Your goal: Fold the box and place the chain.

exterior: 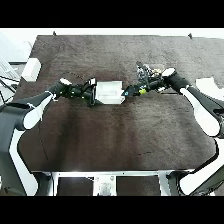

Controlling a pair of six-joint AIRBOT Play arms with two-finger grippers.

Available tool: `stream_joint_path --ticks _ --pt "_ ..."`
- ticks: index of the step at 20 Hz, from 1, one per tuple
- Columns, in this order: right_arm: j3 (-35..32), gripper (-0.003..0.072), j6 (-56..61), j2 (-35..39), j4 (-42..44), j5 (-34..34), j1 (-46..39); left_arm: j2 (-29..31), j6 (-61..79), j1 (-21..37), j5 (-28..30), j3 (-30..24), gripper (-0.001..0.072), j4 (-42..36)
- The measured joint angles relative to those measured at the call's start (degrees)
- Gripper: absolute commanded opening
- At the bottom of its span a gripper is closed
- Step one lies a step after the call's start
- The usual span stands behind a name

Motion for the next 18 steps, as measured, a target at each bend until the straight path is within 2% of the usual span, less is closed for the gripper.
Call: stream_joint_path --ticks 9,18 --pt "1.97 0.0484 5.97 0.0 -2.14 -3.52 3.3 0.0 -0.04 0.0 0.0 0.0 0.0335 0.0" --pt "4.44 0.0483 19.3 -0.04 -14.45 -8.46 7.91 0.02 -0.07 0.0 -0.02 0.0 0.0335 0.0"
